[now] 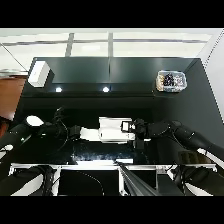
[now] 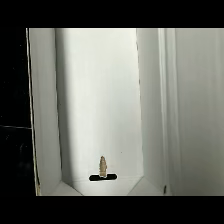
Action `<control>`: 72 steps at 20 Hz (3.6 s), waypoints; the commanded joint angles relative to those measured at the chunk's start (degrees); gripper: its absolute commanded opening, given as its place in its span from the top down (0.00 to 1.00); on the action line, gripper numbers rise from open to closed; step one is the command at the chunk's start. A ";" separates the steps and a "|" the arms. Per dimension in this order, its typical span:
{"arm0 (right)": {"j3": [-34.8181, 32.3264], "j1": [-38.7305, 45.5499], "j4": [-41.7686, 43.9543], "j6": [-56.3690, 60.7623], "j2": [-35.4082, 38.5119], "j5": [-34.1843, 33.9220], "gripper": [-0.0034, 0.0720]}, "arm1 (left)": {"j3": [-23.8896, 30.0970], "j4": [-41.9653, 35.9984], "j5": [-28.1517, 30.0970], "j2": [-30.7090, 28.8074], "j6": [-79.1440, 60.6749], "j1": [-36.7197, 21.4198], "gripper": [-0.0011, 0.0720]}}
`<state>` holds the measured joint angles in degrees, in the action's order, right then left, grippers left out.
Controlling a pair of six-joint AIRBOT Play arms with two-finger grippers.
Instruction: Fold the box and place the chain.
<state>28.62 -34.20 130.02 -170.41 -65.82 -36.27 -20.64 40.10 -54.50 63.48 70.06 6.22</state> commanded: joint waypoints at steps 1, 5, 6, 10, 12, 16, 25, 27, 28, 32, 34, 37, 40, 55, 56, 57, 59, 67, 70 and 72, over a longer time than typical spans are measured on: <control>0.04 0.04 0.02 0.02 0.00 0.02 0.39 | 0.00 -3.06 2.49 2.05 -1.22 3.85 0.93; 0.04 0.02 0.02 0.02 0.00 0.02 0.39 | -2.84 -3.08 -0.20 2.03 -3.67 3.76 0.10; 0.04 0.04 0.02 0.02 0.00 0.02 0.39 | -3.85 -3.08 -1.14 2.03 -3.69 3.76 0.10; 0.04 0.04 0.02 0.02 0.00 0.04 0.39 | -7.78 -3.26 -6.25 1.75 -3.91 4.07 0.10; 0.04 0.02 0.04 0.02 0.00 0.04 0.39 | -9.05 -3.21 -7.80 1.42 -3.89 5.35 0.10; 0.04 0.02 0.02 0.02 0.00 0.07 0.39 | -10.64 -3.23 -6.29 0.15 -3.72 9.97 0.10; 0.04 0.04 0.02 0.02 0.00 0.07 0.39 | -10.67 0.44 7.34 0.17 7.52 20.59 0.10; 0.04 0.04 0.02 0.02 0.00 0.07 0.39 | -10.69 3.21 9.38 0.17 11.50 22.40 0.10; 0.04 0.04 0.02 0.02 0.00 0.07 0.39 | -10.69 4.83 9.73 0.17 13.00 23.15 0.10; 0.04 0.04 0.02 0.02 0.00 0.07 0.39 | -10.69 6.40 10.21 0.17 15.93 24.65 0.10; 0.04 0.02 0.02 0.02 0.00 0.04 0.39 | -10.82 6.38 10.86 0.17 17.53 24.74 0.10; 0.04 0.04 0.02 0.04 0.00 0.04 0.39 | -10.91 6.40 11.08 0.17 19.32 25.59 0.10; 0.04 0.02 0.02 0.50 0.00 0.04 0.39 | -10.91 6.97 12.55 0.17 21.00 27.61 0.10; 0.04 0.02 0.02 0.48 0.00 0.04 0.39 | -20.13 42.77 5.57 2.95 61.96 41.75 0.29; 0.04 0.02 0.02 0.48 0.00 0.04 0.39 | -20.31 44.74 5.55 2.95 63.95 42.29 0.30; 0.04 0.02 0.02 0.48 0.00 0.04 0.39 | -20.57 46.10 5.25 2.97 64.94 42.80 0.32; 0.04 0.02 0.02 0.48 0.00 0.04 0.39 | -21.53 47.54 3.08 3.67 66.12 43.19 0.32; 0.04 0.02 0.00 0.46 0.00 0.07 0.39 | -29.05 47.50 -3.08 12.70 63.67 44.22 0.32; 0.04 0.02 0.04 0.48 0.00 0.07 0.39 | -29.24 47.50 -3.06 12.90 63.67 44.24 0.51; 0.04 0.02 0.04 0.50 0.00 0.00 0.39 | -29.22 47.45 -3.37 12.90 63.67 44.24 0.50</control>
<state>28.62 -34.20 130.06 -169.93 -65.82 -36.25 -49.43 87.39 -56.80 75.81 133.86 50.39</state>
